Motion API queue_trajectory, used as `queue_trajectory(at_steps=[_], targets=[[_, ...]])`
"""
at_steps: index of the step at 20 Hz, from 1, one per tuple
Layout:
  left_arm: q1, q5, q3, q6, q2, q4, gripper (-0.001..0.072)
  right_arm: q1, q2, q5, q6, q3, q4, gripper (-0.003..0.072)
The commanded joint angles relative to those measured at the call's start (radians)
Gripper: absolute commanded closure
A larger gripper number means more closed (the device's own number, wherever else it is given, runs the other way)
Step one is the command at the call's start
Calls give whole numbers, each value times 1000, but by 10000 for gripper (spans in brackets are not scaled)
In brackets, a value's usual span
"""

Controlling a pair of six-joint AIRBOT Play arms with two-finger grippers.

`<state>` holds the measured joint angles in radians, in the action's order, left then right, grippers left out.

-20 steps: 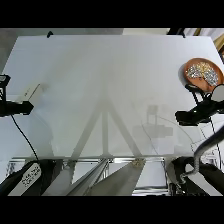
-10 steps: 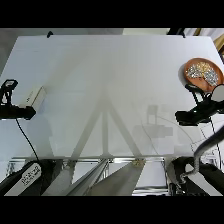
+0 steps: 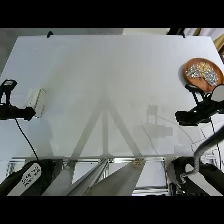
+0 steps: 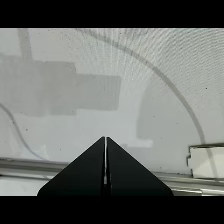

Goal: Fold the box and place the chain.

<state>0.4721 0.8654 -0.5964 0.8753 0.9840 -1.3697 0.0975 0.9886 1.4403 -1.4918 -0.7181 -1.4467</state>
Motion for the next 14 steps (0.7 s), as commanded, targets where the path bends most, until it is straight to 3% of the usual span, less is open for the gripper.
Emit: queue_trajectory(at_steps=[1,3,9,10,11,12,13,14], targets=[[-3,-43,0,3,-97,42,7,0,0,0,0,0,0,675],[-25,-55,0,4,-174,79,9,0,0,0,0,0,0,675],[-162,102,0,5,-288,223,19,0,0,0,0,0,0,675],[-190,144,0,11,-287,239,122,0,0,0,-1,0,0,675],[-219,185,0,26,-287,259,341,0,0,0,0,0,0,675],[-248,224,0,27,-287,278,512,0,0,0,0,0,0,675],[-277,261,0,26,-287,290,648,0,0,0,0,0,0,675],[-309,290,0,26,-287,291,706,0,0,0,0,0,0,675]])
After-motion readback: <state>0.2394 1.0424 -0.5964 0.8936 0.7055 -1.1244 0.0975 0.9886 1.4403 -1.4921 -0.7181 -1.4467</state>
